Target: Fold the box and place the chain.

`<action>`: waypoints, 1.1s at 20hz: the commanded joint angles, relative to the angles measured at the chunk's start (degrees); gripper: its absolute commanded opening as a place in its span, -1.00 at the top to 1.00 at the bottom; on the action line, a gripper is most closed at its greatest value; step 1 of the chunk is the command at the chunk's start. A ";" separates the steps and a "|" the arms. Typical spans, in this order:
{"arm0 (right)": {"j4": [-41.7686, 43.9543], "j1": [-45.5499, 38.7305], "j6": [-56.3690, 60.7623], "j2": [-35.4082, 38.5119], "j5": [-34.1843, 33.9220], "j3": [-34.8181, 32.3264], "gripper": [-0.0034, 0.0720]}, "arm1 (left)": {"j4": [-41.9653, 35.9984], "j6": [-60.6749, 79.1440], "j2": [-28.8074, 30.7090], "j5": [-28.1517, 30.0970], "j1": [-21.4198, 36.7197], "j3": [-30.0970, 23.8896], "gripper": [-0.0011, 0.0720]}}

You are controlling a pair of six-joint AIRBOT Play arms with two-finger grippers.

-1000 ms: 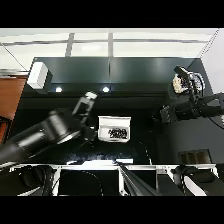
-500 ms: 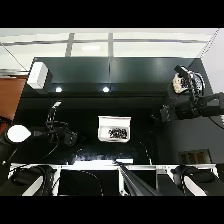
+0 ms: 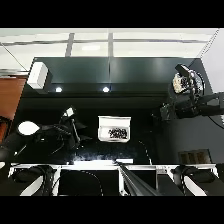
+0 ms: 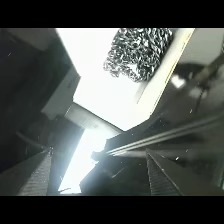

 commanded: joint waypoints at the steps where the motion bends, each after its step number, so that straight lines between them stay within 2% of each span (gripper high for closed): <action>1: 0.04 0.07 0.50 0.02 -0.76 -0.02 0.12 | 2.84 11.69 -6.75 0.09 -4.17 3.93 -0.97; 3: 0.02 0.07 1.51 0.02 -0.74 -0.02 0.12 | 4.22 14.78 -9.77 0.57 -6.34 6.64 -0.97; 5: 0.02 0.09 1.90 0.02 -0.74 -0.02 0.12 | 1.36 16.17 -13.64 1.09 -6.49 8.11 -0.97; 8: 0.04 0.09 2.14 0.02 -0.68 -0.02 0.12 | 1.53 16.52 -18.27 -0.31 -7.41 9.53 -0.96; 14: 0.02 0.07 2.14 0.02 -0.70 -0.02 0.12 | 1.92 16.98 -20.28 0.55 -10.03 10.99 -0.96; 22: 0.02 0.07 2.12 0.02 -0.70 -0.02 0.12 | 1.99 16.98 -20.65 2.62 -10.01 11.21 -0.96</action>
